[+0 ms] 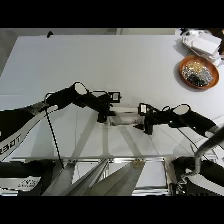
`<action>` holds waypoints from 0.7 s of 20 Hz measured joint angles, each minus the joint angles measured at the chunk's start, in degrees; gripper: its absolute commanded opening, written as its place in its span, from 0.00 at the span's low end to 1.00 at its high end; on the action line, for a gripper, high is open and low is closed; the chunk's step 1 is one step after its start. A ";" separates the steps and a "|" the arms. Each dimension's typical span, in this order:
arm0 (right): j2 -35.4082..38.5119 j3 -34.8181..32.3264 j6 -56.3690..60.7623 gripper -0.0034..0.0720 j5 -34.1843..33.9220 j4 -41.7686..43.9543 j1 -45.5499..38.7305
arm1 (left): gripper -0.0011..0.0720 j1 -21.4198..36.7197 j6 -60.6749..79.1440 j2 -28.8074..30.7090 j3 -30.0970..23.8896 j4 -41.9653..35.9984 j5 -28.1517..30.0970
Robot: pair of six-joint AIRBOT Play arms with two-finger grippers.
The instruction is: Fold the box and place the chain.
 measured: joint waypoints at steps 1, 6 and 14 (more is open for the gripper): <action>-0.04 0.00 0.00 0.58 -0.13 -0.09 0.00 | 0.03 0.00 0.00 0.00 0.00 0.00 0.00; -0.33 0.04 0.00 0.59 -0.61 -1.31 0.00 | 0.03 0.00 0.00 0.00 0.00 -0.02 0.02; -0.37 0.04 0.02 0.68 -0.96 -2.54 0.02 | 0.03 0.00 0.00 0.02 0.00 -0.02 0.07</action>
